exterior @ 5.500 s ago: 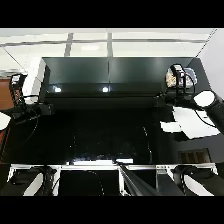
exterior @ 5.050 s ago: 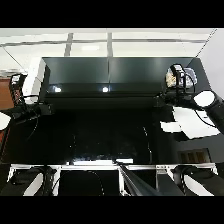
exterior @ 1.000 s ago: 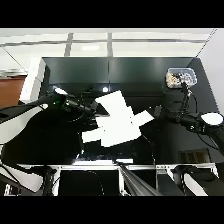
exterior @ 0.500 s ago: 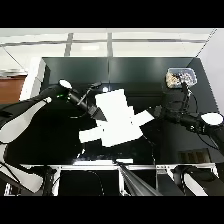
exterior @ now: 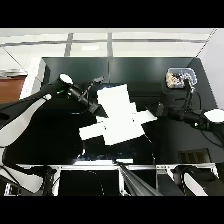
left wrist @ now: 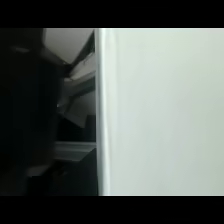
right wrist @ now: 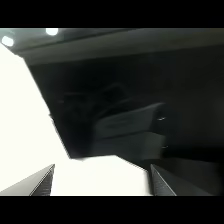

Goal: Fold the box and place the chain.

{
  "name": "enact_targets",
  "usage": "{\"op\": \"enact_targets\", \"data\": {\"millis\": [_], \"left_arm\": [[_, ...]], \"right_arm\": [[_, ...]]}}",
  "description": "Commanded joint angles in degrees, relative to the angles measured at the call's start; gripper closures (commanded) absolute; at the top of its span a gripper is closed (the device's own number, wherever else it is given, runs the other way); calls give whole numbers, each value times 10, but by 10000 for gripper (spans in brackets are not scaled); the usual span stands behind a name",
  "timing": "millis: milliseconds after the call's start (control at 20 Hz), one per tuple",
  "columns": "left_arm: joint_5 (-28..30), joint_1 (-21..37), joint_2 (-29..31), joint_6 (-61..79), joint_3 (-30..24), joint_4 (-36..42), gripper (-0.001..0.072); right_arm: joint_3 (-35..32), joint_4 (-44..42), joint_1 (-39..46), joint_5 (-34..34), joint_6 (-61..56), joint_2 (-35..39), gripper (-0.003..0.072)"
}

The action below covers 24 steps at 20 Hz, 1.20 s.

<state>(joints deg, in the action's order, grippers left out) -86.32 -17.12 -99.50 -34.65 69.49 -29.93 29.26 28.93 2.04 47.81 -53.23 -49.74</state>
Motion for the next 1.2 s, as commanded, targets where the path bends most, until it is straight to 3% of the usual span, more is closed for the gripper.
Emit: {"op": "enact_targets", "data": {"millis": [0, 50, 200, 350, 550, 850, 1150], "left_arm": [[30, -26, 65, 1, -28, -2, 689], [85, -44, 102, 41, -62, -2, 689], [237, -95, 160, 198, -142, -20, 686], [319, -123, 145, 289, -148, -115, 686], [406, -124, 129, 332, -147, -118, 684], [423, -124, 122, 352, -146, -135, 683], [422, -124, 111, 351, -146, -131, 684]], "right_arm": [[67, 167, 23, 100, 59, 0, -18], [82, 214, 23, 108, 81, 0, -17], [91, 290, 23, 41, 93, 0, -18], [91, 253, 22, -8, 91, 0, -17], [78, 220, 21, -6, 177, -6, -17], [9, 217, -44, -28, 356, -37, -17], [3, 188, -152, -39, 466, -72, -19]]}}
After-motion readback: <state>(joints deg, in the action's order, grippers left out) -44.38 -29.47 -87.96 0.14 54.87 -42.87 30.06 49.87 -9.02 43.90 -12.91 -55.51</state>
